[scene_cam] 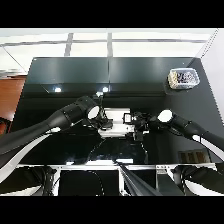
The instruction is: Fold the box and place the chain.
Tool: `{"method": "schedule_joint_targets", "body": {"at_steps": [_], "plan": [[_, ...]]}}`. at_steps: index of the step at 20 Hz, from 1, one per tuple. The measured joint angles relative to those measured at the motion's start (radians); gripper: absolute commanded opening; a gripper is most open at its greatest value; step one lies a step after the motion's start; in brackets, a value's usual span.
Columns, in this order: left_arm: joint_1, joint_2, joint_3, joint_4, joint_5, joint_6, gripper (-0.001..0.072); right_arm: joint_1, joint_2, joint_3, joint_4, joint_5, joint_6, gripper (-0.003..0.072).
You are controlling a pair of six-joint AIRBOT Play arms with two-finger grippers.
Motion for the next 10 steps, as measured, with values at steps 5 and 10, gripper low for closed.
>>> {"method": "schedule_joint_targets", "body": {"at_steps": [5,10], "plan": [[-0.012,-0.023,0.008,0.022,-0.023,-0.071,0.0327,0.000,0.000,0.000,0.000,0.000,0.000,0.0227],[-0.014,-0.032,0.010,0.018,-0.031,-0.099,0.0325,0.000,0.000,0.000,0.000,0.000,0.000,0.0227]]}}
